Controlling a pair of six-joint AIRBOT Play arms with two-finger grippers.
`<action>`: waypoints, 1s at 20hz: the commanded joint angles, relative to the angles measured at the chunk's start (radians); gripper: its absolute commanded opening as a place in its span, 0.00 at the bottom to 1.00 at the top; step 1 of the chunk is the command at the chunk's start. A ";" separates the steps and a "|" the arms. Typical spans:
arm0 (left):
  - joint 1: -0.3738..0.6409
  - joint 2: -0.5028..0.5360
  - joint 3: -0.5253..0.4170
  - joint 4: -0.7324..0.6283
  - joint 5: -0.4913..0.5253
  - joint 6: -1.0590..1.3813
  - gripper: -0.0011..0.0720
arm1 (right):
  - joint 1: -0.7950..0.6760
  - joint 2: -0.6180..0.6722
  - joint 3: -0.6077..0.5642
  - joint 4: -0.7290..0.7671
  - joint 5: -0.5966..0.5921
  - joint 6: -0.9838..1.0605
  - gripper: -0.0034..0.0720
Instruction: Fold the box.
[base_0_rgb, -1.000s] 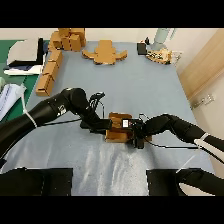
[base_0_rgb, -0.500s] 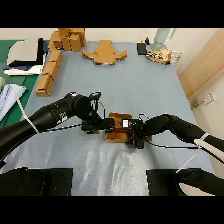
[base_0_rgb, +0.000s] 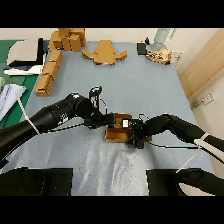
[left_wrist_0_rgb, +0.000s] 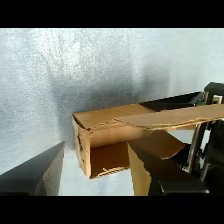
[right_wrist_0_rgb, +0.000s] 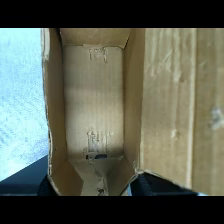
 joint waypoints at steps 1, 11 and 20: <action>-0.016 0.000 0.000 0.058 -0.032 -0.027 0.84 | 0.000 0.000 0.000 0.000 0.000 0.000 0.71; -0.101 -0.076 0.076 0.195 -0.161 -0.169 0.84 | 0.000 0.000 0.000 0.000 0.000 0.000 0.71; -0.148 -0.233 0.193 0.257 -0.297 -0.183 0.84 | 0.000 0.000 0.000 0.000 0.000 0.000 0.71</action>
